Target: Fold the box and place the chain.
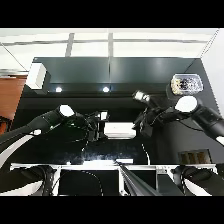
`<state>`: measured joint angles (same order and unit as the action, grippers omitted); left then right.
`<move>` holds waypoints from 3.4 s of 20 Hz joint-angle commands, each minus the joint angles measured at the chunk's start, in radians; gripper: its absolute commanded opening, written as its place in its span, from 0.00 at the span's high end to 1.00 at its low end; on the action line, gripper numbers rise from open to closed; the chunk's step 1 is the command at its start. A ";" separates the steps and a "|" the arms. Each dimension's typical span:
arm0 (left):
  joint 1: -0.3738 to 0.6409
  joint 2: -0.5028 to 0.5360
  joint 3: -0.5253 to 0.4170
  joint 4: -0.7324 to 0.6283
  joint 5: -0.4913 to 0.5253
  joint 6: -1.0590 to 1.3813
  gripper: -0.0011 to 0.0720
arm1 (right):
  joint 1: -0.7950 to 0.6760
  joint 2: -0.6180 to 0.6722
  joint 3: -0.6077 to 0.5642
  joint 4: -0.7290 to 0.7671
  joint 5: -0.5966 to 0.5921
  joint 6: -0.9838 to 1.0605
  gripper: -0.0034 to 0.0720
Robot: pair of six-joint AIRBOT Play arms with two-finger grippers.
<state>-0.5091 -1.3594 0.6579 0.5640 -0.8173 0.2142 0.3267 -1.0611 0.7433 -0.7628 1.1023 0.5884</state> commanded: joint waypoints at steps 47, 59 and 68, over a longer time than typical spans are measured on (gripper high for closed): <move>-0.067 0.222 0.061 0.161 -0.020 -0.377 0.00 | -0.582 0.203 -0.052 -0.083 0.150 0.403 0.95; -0.187 -0.105 0.319 0.105 -0.051 -0.405 0.01 | -0.582 0.203 -0.053 -0.061 0.150 0.402 0.95; -0.189 -0.122 0.319 0.109 -0.125 -0.404 0.01 | -0.582 0.203 -0.053 -0.061 0.141 0.387 0.95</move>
<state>-0.6968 -1.4769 0.9749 0.6701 -0.9230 -0.1909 -0.2550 -0.8593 0.6910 -0.8234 1.2480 0.9802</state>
